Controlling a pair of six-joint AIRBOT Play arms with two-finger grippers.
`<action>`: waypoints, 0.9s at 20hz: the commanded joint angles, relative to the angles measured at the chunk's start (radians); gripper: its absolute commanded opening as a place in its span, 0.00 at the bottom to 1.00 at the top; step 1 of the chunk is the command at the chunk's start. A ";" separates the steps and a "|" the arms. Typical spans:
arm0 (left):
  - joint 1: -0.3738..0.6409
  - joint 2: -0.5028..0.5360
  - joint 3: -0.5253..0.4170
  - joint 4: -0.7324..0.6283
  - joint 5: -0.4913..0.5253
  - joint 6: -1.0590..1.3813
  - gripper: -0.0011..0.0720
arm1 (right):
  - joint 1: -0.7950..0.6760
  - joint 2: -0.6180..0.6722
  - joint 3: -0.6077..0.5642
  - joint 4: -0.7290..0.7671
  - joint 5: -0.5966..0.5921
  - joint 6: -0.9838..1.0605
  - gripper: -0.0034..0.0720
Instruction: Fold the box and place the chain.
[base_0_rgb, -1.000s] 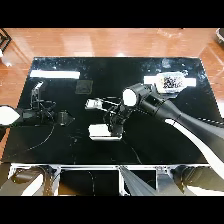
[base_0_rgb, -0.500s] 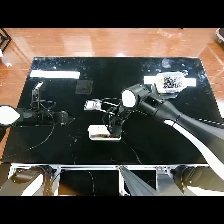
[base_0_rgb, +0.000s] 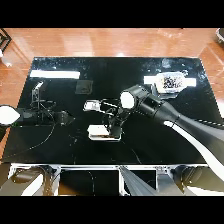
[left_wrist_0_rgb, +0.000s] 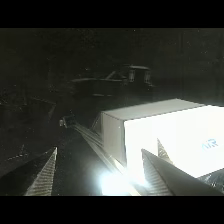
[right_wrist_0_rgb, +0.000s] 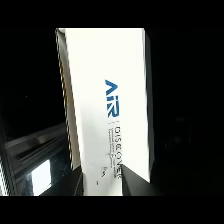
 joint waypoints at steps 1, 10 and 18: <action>0.001 0.000 0.000 0.000 0.000 0.000 0.88 | 0.017 -0.001 -0.001 -0.022 -0.002 0.009 0.41; 0.001 0.000 0.000 0.000 -0.001 0.000 0.88 | 0.019 -0.001 -0.001 -0.043 -0.007 0.035 0.41; 0.001 0.000 0.000 0.000 -0.001 0.000 0.88 | 0.019 -0.001 -0.001 -0.044 -0.008 0.046 0.52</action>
